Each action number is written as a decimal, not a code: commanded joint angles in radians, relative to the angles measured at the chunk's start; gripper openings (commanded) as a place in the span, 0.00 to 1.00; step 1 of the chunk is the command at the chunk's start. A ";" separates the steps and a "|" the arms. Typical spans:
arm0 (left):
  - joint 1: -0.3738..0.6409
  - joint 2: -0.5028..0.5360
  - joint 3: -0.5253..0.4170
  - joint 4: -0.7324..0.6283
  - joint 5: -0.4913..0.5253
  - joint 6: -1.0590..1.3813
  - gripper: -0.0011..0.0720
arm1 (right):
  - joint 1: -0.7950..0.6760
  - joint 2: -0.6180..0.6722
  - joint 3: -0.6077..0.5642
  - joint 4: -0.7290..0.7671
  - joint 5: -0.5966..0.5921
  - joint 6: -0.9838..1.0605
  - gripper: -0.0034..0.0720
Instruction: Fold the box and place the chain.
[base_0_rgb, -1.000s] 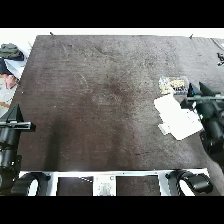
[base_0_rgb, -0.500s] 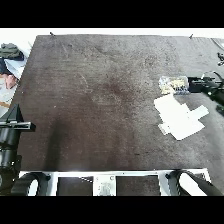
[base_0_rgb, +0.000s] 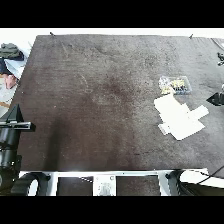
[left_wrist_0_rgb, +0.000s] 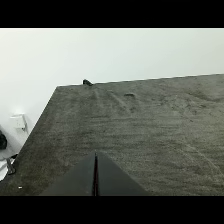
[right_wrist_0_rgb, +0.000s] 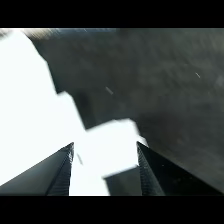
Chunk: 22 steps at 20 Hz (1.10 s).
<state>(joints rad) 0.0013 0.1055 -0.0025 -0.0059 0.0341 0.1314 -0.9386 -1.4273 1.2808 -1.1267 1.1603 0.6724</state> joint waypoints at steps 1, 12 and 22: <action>0.000 0.001 0.000 0.000 0.000 0.000 0.03 | -0.016 -0.183 0.196 -0.137 0.211 -0.004 0.65; 0.000 0.001 0.000 0.000 0.000 0.000 0.03 | -0.016 -0.478 0.364 -0.048 0.368 -0.101 0.63; 0.000 0.001 0.000 0.000 0.000 0.000 0.03 | -0.016 -0.600 0.369 0.053 0.483 -0.116 0.54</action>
<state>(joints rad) 0.0013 0.1055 -0.0029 -0.0059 0.0345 0.1314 -0.9565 -1.9968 1.6508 -1.1213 1.6001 0.5667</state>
